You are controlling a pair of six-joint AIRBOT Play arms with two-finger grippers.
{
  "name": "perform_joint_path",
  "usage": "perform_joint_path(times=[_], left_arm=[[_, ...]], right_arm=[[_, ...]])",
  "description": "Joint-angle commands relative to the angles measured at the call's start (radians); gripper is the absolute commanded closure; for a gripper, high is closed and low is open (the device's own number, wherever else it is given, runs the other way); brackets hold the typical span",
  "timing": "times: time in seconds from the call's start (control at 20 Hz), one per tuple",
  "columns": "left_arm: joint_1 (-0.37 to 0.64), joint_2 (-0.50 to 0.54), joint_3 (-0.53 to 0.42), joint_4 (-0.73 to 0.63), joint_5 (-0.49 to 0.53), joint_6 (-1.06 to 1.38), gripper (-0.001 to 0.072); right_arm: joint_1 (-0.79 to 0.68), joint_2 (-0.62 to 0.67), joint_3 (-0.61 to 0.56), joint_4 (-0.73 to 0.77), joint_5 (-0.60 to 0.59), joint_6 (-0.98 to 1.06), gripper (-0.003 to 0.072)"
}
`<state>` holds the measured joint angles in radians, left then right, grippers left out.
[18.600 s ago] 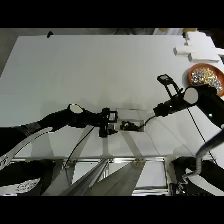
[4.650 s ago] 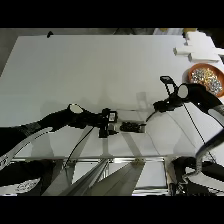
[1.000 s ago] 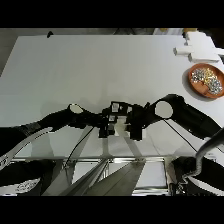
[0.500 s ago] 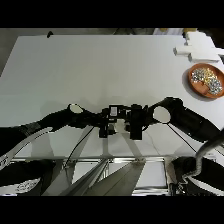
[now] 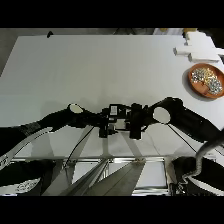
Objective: Fold the box and place the chain.
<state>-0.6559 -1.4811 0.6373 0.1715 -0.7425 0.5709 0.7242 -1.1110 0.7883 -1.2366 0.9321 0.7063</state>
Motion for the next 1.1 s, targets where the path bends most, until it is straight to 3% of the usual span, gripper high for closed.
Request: perform_joint_path(times=[0.0, 0.1, 0.2, 0.7, 0.75, 0.8, 0.9, 1.05], left_arm=[[0.000, 0.001, 0.000, 0.001, -0.003, 0.002, 0.0575], [0.000, 0.001, 0.000, 0.001, -0.002, 0.002, 0.0575], [0.000, 0.001, 0.000, 0.001, -0.002, 0.001, 0.0575], [0.000, 0.001, 0.000, 0.001, -0.002, 0.002, 0.0575], [0.000, 0.001, 0.000, 0.001, -0.002, 0.002, 0.0575], [0.000, 0.001, 0.000, 0.001, -0.002, 0.002, 0.0575], [0.000, 0.001, 0.000, 0.001, -0.002, 0.001, 0.0575], [0.000, 0.001, 0.000, 0.001, -0.002, 0.001, 0.0575]], right_arm=[[0.001, -0.001, -0.029, 0.028, -0.009, 0.003, 0.0492], [0.001, -0.001, -0.040, 0.047, 0.000, 0.001, 0.0389], [0.001, 0.000, -0.040, 0.064, 0.002, 0.001, 0.0344], [-0.039, 0.096, -0.040, 0.093, 0.037, 0.003, 0.0348], [-0.043, 0.095, -0.041, 0.095, 0.038, 0.004, 0.0366], [-0.043, 0.095, -0.041, 0.094, 0.039, 0.003, 0.0434], [-0.043, 0.090, -0.041, 0.095, 0.045, 0.003, 0.0642], [-0.043, 0.058, -0.043, 0.095, 0.076, 0.003, 0.0652]])
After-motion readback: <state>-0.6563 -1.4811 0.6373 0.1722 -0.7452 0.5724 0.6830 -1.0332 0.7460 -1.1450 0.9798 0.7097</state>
